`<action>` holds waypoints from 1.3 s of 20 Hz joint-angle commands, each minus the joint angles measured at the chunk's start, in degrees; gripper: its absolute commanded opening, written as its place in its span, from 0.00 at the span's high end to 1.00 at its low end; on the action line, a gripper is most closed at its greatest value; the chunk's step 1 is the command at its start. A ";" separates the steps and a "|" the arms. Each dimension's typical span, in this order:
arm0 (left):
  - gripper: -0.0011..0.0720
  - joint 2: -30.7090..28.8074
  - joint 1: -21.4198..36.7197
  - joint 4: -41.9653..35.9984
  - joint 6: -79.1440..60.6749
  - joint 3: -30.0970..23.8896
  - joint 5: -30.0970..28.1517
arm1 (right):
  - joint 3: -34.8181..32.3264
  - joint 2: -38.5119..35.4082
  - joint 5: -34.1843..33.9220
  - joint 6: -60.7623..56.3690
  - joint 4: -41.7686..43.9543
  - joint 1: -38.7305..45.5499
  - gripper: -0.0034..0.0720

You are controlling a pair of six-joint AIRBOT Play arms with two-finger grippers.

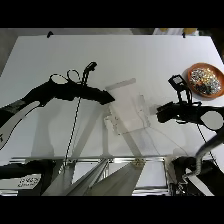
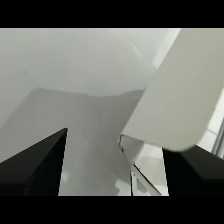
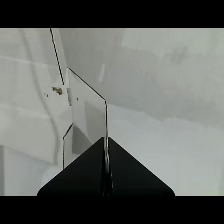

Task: Fold the box and place the chain.

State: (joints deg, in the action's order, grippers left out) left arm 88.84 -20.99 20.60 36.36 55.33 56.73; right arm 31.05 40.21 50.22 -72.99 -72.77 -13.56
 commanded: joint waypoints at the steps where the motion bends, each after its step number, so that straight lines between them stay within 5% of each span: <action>1: 0.13 4.44 -0.87 -0.70 -3.45 1.66 4.37 | -0.11 -0.20 -0.22 0.00 0.11 -0.04 0.93; 7: 0.24 6.16 -4.07 -6.58 -11.63 1.73 4.46 | -0.11 -0.20 -0.17 -0.04 0.11 -0.04 0.93; 15: 0.98 5.92 -1.97 0.42 -15.67 1.75 8.83 | -0.11 -0.20 -0.09 -0.04 0.11 -0.04 0.93; 19: 0.98 5.92 -2.51 0.00 -22.34 1.77 8.59 | -0.11 -0.20 -0.04 -0.04 0.13 -0.04 0.92; 22: 0.98 5.64 -3.96 1.55 -31.15 1.77 8.57 | 0.15 -0.22 0.24 -0.04 0.15 -0.04 0.64; 26: 0.98 2.56 -7.15 5.79 -38.29 1.77 6.78 | 1.75 -1.22 1.70 -0.02 -0.52 -0.04 0.61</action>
State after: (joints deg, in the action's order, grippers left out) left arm 92.99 -26.35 23.24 3.90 57.04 64.77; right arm 31.88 39.57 50.94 -73.03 -72.79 -13.58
